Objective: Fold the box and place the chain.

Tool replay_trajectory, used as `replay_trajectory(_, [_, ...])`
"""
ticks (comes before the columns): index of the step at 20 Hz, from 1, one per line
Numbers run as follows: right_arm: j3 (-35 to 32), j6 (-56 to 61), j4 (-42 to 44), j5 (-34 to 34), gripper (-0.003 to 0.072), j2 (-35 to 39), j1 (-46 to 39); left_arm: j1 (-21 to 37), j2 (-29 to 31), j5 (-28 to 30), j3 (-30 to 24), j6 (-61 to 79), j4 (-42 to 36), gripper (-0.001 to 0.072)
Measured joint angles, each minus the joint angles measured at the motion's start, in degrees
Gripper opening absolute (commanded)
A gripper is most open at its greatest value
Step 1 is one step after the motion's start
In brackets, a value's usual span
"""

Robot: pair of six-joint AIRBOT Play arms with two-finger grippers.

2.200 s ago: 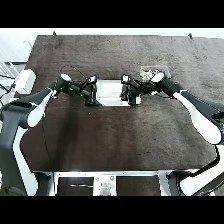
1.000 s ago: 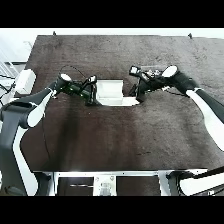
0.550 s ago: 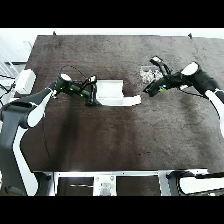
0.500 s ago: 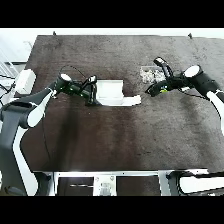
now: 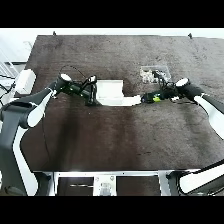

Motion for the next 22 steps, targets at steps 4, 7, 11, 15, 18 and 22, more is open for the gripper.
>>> replay_trajectory(4, [0.0,-3.0,7.0,2.0,0.0011,-1.8,2.6,0.0,0.0,0.0,0.0,0.0,0.0,0.0471])
replay_trajectory(7, [0.4,-4.8,11.2,3.5,0.0011,-1.8,4.0,0.0,0.0,0.0,0.0,0.0,0.0,0.0471])
replay_trajectory(11, [0.5,-5.7,13.4,4.3,0.0338,-0.2,4.9,0.0,0.0,0.0,0.0,0.0,0.0,0.0471])
replay_trajectory(15, [0.5,-6.0,14.7,4.5,0.04,0.4,5.6,0.0,0.0,0.0,0.0,0.0,0.0,0.0471])
replay_trajectory(18, [0.6,-6.1,15.9,4.5,0.0443,0.6,6.4,0.0,0.0,0.0,0.0,0.0,0.0,0.0471])
replay_trajectory(22, [1.4,-5.2,17.1,3.7,0.0442,0.7,7.5,0.0,0.0,0.0,0.0,0.0,0.0,0.0471])
